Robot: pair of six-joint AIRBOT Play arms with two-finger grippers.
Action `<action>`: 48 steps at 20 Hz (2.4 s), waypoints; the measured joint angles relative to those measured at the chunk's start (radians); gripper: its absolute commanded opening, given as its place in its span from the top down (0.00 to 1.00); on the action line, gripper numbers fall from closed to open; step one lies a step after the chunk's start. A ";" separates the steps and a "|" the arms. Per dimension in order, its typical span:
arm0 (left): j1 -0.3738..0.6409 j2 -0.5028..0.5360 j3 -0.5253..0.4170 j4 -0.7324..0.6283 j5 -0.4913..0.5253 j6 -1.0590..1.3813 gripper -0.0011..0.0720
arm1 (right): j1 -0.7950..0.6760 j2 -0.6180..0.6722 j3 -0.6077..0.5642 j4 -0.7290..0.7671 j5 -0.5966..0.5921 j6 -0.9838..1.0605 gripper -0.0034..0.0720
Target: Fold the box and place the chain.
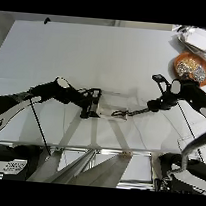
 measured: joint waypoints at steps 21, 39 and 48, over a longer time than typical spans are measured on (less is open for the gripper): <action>0.000 0.000 0.000 0.000 0.000 0.000 0.52 | -0.001 -0.002 -0.067 0.012 -0.097 0.022 0.92; 0.000 0.000 0.000 0.000 0.000 0.000 0.52 | 0.000 0.567 -0.071 0.268 0.042 -0.148 0.92; 0.000 0.000 0.000 0.000 0.000 0.000 0.52 | 0.000 0.775 -0.070 0.764 0.026 -0.353 0.92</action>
